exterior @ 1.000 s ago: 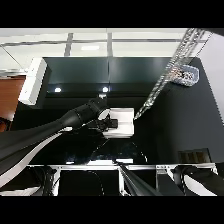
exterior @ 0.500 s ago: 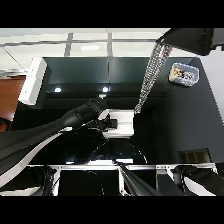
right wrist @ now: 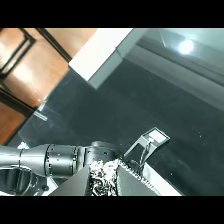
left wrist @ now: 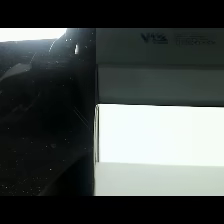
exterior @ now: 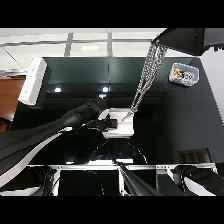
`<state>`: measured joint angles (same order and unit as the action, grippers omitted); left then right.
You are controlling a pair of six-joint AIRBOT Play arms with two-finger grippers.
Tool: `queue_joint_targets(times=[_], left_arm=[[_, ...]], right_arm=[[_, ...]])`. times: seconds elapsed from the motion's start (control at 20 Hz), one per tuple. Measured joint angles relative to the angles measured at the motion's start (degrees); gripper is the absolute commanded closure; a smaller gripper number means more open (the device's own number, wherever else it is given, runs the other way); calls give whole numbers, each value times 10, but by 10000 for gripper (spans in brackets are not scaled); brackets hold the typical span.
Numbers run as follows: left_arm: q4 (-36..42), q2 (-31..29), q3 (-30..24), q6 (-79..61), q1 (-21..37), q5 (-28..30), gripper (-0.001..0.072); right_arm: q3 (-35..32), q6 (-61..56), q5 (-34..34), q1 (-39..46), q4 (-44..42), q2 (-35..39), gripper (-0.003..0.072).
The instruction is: Fold the box and place the chain.
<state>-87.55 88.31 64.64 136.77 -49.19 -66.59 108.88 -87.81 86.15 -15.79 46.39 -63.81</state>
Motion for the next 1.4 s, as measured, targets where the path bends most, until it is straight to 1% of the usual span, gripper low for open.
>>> queue_joint_targets(times=[0.15,0.3,0.65,0.75,0.85,0.95,1.1,1.25,1.3,1.35,1.4], left_arm=[[0,0,0,0,0,0,682],[0,0,0,0,0,0,681],[0,0,0,0,0,0,681],[0,0,0,0,0,1,681],[0,0,0,0,0,1,681],[0,0,0,0,0,1,682],[0,0,0,0,0,1,682],[0,0,0,0,0,1,682],[0,0,0,0,0,1,681],[0,0,0,0,0,1,682],[0,0,0,0,0,1,681]], right_arm=[[-12,0,2,-6,-8,0,674],[-48,1,7,-25,-6,0,674],[-168,0,23,-63,37,1,674],[-210,0,15,-69,41,2,674],[-258,0,-7,-78,44,2,674],[-313,0,-43,-92,45,2,674],[-400,0,-116,-110,46,2,674],[-470,-3,-179,-117,48,2,670],[-487,-5,-196,-119,49,2,595],[-499,-6,-211,-120,48,2,442],[-507,-7,-221,-120,48,2,436]])
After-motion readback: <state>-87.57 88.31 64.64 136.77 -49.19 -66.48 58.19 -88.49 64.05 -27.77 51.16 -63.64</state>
